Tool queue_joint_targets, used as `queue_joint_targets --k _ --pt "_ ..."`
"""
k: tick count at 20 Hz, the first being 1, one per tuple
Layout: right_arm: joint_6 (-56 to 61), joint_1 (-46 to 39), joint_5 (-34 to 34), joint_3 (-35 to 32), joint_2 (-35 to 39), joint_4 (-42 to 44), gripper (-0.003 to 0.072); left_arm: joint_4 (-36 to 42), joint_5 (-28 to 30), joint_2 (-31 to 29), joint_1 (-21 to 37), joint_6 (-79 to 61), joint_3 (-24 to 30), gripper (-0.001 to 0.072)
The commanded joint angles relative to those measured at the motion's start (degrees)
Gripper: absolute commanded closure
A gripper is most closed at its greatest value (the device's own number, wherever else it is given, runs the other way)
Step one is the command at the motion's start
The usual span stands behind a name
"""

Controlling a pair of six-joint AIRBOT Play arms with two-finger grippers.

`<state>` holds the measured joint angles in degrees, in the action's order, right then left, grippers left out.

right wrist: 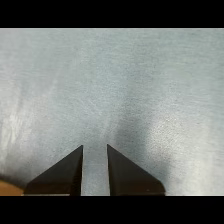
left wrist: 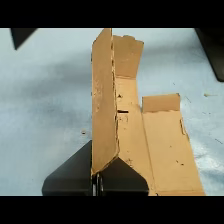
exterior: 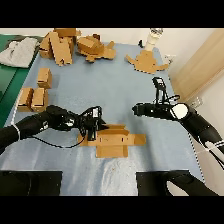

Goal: Fold the box.

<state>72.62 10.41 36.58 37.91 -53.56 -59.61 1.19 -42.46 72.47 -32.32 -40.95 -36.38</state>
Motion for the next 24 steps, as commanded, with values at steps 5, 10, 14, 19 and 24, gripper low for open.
queue_joint_targets --k 5,10,14,19,24 --pt "0.04 0.04 -0.24 -0.02 -0.04 -0.66 0.046 0.28 1.77 0.39 -0.94 -0.98 1.44 0.0695" --pt "0.04 0.04 -0.24 -0.02 -0.04 -0.72 0.046 0.04 1.75 0.39 -0.92 1.6 1.75 0.0694" --pt "0.04 0.04 -0.22 -0.02 -0.04 -0.92 0.046 -1.62 0.24 0.39 -0.92 5.05 2.36 0.0695" --pt "0.04 0.04 -0.26 -0.02 -0.04 -1.05 0.0461 -5.46 -0.9 0.39 -0.92 8.85 2.4 0.0694" --pt "0.02 0.04 0.96 0.0 0.07 -1.07 0.0461 -5.29 1.99 0.39 -0.92 8.87 2.4 0.0694"
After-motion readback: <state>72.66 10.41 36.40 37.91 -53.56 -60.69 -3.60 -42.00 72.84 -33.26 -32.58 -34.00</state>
